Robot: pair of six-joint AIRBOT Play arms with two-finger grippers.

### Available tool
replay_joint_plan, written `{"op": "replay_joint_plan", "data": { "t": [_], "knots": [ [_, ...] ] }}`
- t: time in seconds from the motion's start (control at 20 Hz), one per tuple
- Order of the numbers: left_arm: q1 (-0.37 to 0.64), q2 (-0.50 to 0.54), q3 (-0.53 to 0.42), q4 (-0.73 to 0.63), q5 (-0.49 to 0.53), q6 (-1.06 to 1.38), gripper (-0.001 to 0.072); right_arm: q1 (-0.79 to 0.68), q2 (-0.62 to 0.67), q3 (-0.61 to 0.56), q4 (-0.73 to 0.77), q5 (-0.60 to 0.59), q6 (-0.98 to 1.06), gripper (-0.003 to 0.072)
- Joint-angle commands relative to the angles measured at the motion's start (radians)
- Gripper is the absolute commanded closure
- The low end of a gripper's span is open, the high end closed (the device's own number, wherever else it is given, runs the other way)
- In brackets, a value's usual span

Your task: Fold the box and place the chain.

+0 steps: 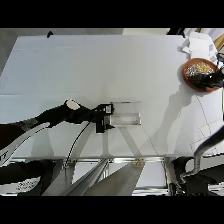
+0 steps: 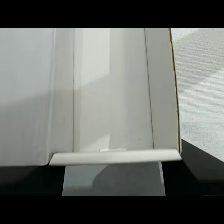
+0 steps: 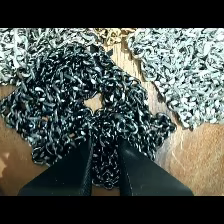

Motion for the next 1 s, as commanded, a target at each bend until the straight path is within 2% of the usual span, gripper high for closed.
{"op": "replay_joint_plan", "data": {
  "t": [0.0, 0.05, 0.3, 0.65, 0.8, 0.95],
  "knots": [
    [0.000, 0.001, 0.000, 0.000, 0.000, 0.000, 0.0390, -0.001, -0.007, 0.000, 0.000, -0.016, 0.006, 0.0556],
    [0.000, 0.001, 0.000, 0.000, 0.000, 0.000, 0.0390, -0.001, -0.007, 0.000, 0.000, -0.007, 0.002, 0.0675],
    [0.000, 0.001, 0.000, 0.000, 0.000, 0.000, 0.0390, -0.001, 0.039, 0.000, -0.001, 0.039, -0.022, 0.0670],
    [0.000, 0.001, 0.000, 0.000, 0.000, 0.000, 0.0390, -0.001, 0.278, 0.000, 0.007, 0.096, -0.087, 0.0670],
    [0.000, 0.001, 0.000, 0.000, 0.000, 0.000, 0.0390, -0.001, 0.402, 0.000, 0.094, 0.185, -0.158, 0.0670],
    [0.000, 0.001, 0.000, 0.000, 0.000, 0.000, 0.0390, -0.001, 0.525, 0.000, 0.257, 0.291, -0.261, 0.0670]
  ]
}}
